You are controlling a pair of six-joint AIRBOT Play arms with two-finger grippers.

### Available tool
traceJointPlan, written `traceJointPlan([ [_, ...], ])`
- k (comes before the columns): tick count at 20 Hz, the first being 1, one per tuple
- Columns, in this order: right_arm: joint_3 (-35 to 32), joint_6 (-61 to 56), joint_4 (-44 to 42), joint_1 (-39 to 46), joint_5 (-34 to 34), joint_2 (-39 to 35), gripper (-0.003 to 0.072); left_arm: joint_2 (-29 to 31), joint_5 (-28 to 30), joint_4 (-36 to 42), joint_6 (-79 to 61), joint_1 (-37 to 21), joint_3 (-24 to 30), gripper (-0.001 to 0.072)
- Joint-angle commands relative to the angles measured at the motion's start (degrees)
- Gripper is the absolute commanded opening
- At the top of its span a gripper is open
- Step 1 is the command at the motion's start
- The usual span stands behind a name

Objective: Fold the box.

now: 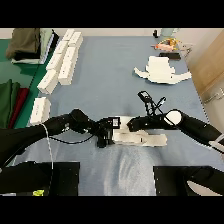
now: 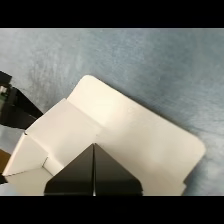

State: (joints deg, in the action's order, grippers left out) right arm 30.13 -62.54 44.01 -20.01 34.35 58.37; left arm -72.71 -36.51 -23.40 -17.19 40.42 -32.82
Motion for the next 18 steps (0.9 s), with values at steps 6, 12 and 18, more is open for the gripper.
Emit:
traceJointPlan([
  [6, 0.0, -0.8, 13.0, 0.0, 10.4, -20.6, 0.0199, 0.0, 0.0, 0.1, 0.1, -0.1, 0.0, 0.0423],
  [12, -0.2, 7.1, 30.1, 0.0, 32.8, -23.3, 0.0486, 0.0, 0.0, 0.1, 0.1, -0.1, 0.0, 0.0422],
  [18, -0.5, 13.4, 37.2, 0.0, 28.1, -18.7, 0.0534, 0.0, 0.0, 0.1, 0.1, -0.1, 0.0, 0.0422],
])
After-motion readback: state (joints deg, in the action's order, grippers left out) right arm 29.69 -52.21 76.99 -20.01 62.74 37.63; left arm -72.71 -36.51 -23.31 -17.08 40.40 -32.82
